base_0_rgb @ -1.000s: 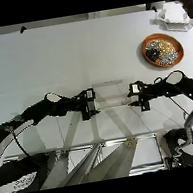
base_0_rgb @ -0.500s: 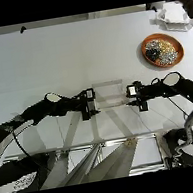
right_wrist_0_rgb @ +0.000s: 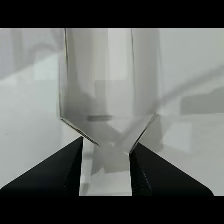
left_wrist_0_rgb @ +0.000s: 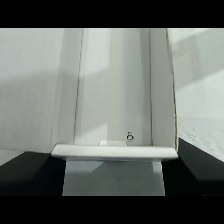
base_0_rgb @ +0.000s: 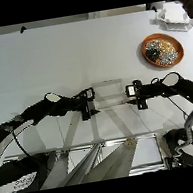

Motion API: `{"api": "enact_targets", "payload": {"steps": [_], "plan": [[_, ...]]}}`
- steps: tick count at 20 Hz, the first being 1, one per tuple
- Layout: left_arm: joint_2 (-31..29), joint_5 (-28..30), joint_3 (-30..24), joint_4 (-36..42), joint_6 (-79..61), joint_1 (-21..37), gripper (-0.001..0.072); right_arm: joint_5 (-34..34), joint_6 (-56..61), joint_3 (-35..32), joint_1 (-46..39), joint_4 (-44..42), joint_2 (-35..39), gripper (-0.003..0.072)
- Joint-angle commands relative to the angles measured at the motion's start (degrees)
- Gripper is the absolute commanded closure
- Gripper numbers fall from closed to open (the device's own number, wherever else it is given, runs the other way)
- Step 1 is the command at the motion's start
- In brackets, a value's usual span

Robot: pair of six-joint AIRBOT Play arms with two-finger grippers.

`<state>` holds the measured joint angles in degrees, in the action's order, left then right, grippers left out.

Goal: Fold the box and place the chain.

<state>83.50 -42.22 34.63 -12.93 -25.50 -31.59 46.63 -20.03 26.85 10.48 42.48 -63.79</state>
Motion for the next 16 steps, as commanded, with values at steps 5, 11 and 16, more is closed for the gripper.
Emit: {"api": "enact_targets", "payload": {"steps": [5,11,16], "plan": [[0.0,0.0,0.0,0.1,0.1,0.0,0.03,0.8,0.0,0.0,0.1,4.9,0.0,0.0314],[0.0,0.0,0.0,0.1,0.1,0.0,0.03,2.1,0.0,0.0,2.6,4.8,0.0,0.0315],[0.0,0.0,0.0,0.1,0.1,0.0,0.03,0.2,0.0,0.0,2.8,4.9,0.0,0.0391]]}}
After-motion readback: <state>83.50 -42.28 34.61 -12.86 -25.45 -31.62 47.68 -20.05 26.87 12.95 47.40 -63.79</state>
